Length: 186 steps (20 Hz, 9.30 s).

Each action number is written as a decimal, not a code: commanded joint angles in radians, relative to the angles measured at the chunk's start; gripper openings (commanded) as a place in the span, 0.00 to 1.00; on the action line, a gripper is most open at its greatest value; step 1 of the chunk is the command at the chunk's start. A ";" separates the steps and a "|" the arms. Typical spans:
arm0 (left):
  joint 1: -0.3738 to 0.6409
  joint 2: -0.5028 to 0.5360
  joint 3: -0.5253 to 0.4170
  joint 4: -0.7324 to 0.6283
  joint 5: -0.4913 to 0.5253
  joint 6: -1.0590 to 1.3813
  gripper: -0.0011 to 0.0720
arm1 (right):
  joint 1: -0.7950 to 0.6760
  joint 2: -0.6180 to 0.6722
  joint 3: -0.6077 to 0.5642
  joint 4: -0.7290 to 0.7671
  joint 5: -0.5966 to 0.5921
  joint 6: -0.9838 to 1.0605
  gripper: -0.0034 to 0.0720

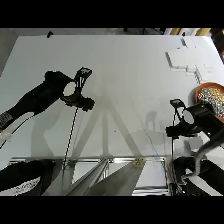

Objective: Fold the box and place the chain.

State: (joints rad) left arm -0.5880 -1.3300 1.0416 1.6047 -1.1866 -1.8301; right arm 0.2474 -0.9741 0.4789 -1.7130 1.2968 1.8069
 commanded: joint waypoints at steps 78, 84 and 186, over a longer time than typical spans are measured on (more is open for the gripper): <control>0.000 -0.001 -0.002 -0.034 0.195 0.004 0.71 | -0.130 0.409 -0.029 0.333 -0.091 -0.460 0.06; 0.003 -0.003 -0.002 -0.204 0.291 0.212 0.71 | -0.130 0.272 -0.029 0.346 -0.091 -0.521 0.06; -0.155 -0.121 -0.183 -0.930 0.415 1.830 0.02 | -0.130 0.471 0.082 0.488 -0.003 -0.773 0.55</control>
State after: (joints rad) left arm -0.7364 -1.4513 0.8589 0.6563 -0.7685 -0.0013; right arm 0.1165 -0.5026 0.5617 -1.2263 1.2934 1.0344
